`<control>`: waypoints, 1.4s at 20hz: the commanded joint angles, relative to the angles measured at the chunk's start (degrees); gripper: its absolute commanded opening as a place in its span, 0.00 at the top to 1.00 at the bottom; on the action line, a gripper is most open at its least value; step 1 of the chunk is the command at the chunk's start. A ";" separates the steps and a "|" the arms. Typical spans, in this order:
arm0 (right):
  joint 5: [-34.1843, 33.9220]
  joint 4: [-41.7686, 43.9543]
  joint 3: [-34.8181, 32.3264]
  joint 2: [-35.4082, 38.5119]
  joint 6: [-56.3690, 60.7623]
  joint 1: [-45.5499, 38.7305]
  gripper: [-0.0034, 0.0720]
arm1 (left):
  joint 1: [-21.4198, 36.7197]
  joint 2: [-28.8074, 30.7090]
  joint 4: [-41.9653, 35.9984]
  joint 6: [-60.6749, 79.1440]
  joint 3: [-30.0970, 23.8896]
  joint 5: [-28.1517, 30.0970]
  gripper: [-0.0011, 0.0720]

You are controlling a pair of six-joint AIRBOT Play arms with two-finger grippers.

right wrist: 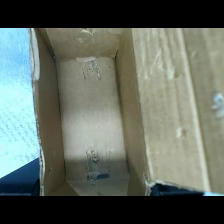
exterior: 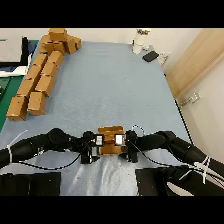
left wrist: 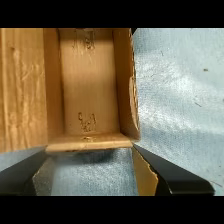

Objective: Fold the box.

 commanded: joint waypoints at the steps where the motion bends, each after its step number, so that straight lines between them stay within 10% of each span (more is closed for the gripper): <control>1: 0.02 0.00 0.07 0.02 0.02 -0.02 0.16 | -0.50 -0.87 -0.72 0.17 0.37 -0.15 0.04; 28: 0.02 0.00 0.07 0.02 0.02 -0.02 0.16 | -0.74 -3.96 -3.96 -0.04 3.30 -2.95 0.04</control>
